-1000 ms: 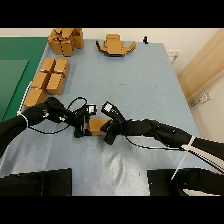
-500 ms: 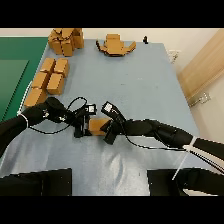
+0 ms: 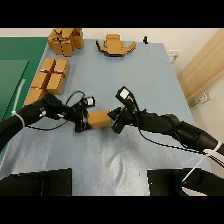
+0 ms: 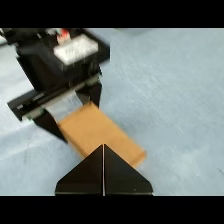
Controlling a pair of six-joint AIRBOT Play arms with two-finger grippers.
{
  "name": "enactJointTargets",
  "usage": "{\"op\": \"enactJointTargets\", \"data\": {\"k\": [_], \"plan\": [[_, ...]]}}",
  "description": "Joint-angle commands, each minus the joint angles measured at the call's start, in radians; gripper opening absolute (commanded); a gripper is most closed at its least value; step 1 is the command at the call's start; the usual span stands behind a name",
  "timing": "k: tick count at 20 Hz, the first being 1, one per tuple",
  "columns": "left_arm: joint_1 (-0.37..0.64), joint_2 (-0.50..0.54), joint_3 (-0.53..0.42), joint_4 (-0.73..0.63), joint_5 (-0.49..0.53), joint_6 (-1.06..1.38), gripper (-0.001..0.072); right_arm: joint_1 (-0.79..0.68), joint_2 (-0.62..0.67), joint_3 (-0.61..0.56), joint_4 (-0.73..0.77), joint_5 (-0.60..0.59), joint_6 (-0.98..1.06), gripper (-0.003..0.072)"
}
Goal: Fold the box.
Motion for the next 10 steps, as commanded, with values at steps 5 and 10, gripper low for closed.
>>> {"op": "enactJointTargets", "data": {"k": [5,10], "plan": [[0.314,0.329,-0.148,0.213,0.445,-0.771,0.0013,-0.101,0.066,-0.030,-0.134,-0.034,0.138,0.0000],[0.498,0.315,-0.210,0.354,0.334,-0.819,0.0014,-0.101,0.067,-0.030,-0.134,-0.040,0.146,0.0000]]}}
